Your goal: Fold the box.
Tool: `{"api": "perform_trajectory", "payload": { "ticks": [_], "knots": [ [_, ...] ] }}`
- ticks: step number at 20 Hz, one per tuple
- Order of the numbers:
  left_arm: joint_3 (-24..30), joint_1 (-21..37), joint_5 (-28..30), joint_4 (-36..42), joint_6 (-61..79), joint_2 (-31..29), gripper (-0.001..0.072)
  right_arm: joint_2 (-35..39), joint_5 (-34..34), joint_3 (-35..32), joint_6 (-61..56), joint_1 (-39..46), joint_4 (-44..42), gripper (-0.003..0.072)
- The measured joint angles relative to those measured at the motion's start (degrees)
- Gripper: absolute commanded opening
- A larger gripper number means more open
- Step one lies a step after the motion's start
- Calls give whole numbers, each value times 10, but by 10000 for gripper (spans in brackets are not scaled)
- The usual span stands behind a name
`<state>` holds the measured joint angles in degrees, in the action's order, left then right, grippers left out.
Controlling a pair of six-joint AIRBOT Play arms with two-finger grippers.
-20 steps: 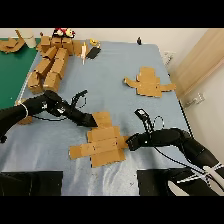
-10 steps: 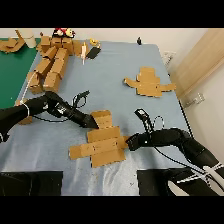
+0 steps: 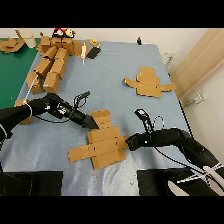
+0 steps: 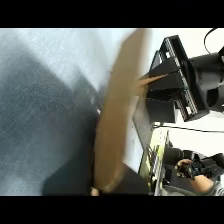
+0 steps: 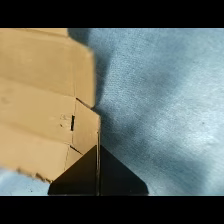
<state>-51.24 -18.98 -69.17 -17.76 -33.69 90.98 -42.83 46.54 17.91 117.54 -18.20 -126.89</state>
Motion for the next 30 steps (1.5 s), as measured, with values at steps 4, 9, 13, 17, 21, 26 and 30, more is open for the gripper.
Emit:
{"api": "perform_trajectory", "payload": {
  "ticks": [4,9,13,17,21,26,30],
  "knots": [
    [0,0,2,1,25,1,12,0,1,0,0,0,1,351],
    [-1,0,0,2,59,0,12,0,6,7,-23,3,5,355],
    [-2,0,-12,2,97,-14,12,0,16,41,-52,23,14,355],
    [-2,-1,-10,9,140,-48,11,0,19,101,-83,59,35,355],
    [7,-37,21,13,192,-83,12,0,19,139,-114,88,44,354],
    [53,-115,107,3,259,-125,12,0,20,151,-142,97,49,354],
    [92,-145,166,1,295,-163,12,0,20,153,-151,100,50,354]
  ]
}}
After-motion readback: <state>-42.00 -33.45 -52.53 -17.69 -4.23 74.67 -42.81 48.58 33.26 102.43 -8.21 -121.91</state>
